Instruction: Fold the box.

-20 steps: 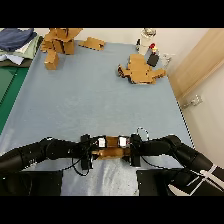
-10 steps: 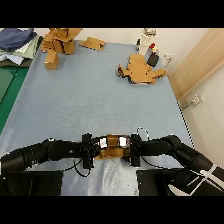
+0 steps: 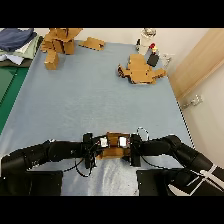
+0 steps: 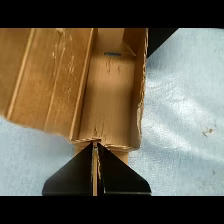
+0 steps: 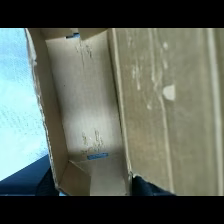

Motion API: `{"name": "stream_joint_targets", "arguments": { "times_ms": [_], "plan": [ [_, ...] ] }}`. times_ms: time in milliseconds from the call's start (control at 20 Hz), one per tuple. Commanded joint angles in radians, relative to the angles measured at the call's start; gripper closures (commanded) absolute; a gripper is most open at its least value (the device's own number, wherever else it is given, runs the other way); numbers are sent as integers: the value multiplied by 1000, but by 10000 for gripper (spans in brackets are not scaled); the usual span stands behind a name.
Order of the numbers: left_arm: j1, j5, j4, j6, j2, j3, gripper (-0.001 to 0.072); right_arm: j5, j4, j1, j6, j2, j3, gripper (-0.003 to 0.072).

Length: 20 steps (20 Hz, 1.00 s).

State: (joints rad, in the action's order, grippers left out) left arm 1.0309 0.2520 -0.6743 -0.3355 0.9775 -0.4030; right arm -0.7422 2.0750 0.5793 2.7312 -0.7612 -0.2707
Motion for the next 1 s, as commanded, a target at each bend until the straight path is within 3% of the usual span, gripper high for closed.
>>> {"name": "stream_joint_targets", "arguments": {
  "times_ms": [0, 350, 400, 450, 500, 950],
  "plan": [
    [17, -35, 32, 14, 18, 0, 657, 0, 0, 1, 0, 0, 0, 190],
    [65, -127, 50, 16, 55, -1, 652, 0, 0, 1, 0, 0, 0, 190],
    [67, -130, 50, 15, 56, -1, 520, 0, 0, 1, 0, 0, 0, 190],
    [67, -131, 50, 14, 56, -1, 203, 0, 0, 1, 0, 0, 0, 191],
    [67, -130, 50, 14, 56, -1, 110, 0, 0, 1, 0, 0, 0, 190],
    [67, -98, 50, 14, 56, 0, 110, 0, 0, 1, 0, 0, 0, 191]
  ]
}}
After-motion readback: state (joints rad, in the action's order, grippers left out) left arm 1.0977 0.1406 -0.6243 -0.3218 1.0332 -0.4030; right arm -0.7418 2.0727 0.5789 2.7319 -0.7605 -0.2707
